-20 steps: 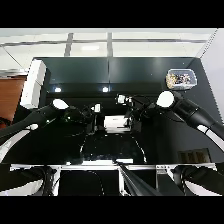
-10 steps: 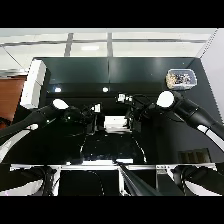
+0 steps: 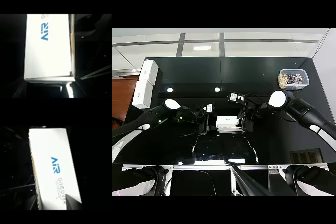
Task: Fold the box and place the chain.
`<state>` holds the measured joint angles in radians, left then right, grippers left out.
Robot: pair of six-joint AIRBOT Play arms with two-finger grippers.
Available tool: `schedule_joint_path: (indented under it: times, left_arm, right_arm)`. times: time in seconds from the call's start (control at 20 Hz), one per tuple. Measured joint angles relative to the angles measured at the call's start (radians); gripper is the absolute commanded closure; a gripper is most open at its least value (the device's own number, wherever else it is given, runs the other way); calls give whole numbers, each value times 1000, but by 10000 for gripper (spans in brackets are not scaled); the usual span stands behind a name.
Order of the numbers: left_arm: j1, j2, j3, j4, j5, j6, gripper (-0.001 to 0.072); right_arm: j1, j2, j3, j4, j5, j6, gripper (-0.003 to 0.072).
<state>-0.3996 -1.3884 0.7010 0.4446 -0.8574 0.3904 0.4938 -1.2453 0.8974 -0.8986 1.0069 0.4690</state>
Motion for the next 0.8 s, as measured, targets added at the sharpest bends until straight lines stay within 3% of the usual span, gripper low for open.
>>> schedule_joint_path:
  times: [0.8]
  left_arm:
    - [0,0,0,2,-7,3,423]
  right_arm:
    - [-2,10,-24,3,14,67,280]
